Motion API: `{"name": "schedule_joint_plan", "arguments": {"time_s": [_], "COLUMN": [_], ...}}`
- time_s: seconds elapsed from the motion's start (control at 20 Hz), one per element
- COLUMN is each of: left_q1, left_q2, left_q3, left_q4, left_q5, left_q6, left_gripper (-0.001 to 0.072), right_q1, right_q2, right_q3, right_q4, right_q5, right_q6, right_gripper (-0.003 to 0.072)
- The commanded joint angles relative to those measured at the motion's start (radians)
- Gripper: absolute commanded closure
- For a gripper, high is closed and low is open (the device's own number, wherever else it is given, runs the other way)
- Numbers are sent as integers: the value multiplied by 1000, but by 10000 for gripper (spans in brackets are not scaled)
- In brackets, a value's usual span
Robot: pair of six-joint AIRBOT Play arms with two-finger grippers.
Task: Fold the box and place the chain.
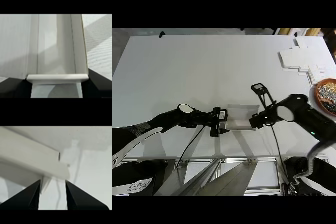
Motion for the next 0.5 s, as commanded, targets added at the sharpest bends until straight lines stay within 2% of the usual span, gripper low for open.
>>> {"name": "schedule_joint_plan", "arguments": {"time_s": [0.0,0.1,0.25,0.35,0.45], "left_q1": [0,0,0,0,0], "left_q2": [0,0,0,0,0], "left_q3": [1,1,1,1,1], "left_q4": [-1,-1,-1,-1,-1], "left_q5": [1,1,1,1,0], "left_q6": [-1,-1,-1,-1,-1], "left_gripper": [681,681,681,681,681], "right_q1": [-126,-334,-671,-864,-992], "right_q2": [180,188,145,78,-16], "right_q3": [66,138,160,161,161], "right_q4": [-70,-132,-180,-167,-168], "right_q5": [76,69,-14,-108,-171], "right_q6": [-124,-175,-234,-224,-225], "right_gripper": [349,352,354,397,396]}}
